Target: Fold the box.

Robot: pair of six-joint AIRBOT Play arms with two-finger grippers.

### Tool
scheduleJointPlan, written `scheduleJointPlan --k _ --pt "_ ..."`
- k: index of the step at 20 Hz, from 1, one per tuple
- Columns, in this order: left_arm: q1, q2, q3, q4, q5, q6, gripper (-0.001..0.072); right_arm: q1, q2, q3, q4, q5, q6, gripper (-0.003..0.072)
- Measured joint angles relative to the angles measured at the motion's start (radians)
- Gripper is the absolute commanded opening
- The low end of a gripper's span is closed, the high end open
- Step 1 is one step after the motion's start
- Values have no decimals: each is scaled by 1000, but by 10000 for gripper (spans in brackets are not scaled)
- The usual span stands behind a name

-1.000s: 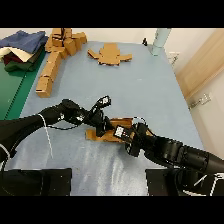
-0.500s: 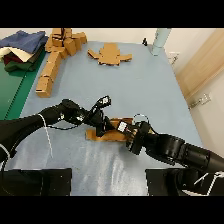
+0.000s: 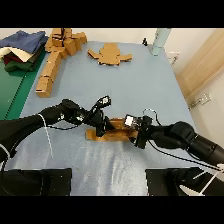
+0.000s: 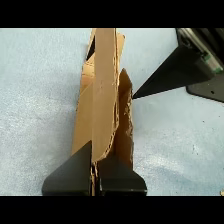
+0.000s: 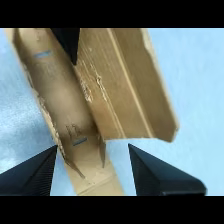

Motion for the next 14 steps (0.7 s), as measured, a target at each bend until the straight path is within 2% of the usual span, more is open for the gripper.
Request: scheduleJointPlan --k 2,6,10,14 --pt "0 0 0 0 0 0 12 -96 -21 1 176 7 -221 720" --pt "0 0 0 0 0 0 12 -213 -101 1 406 -29 -491 720" --pt "0 0 0 0 0 0 12 -249 -184 1 538 -61 -666 720" --pt "0 0 0 0 0 0 12 -259 -226 1 588 -79 -749 720"
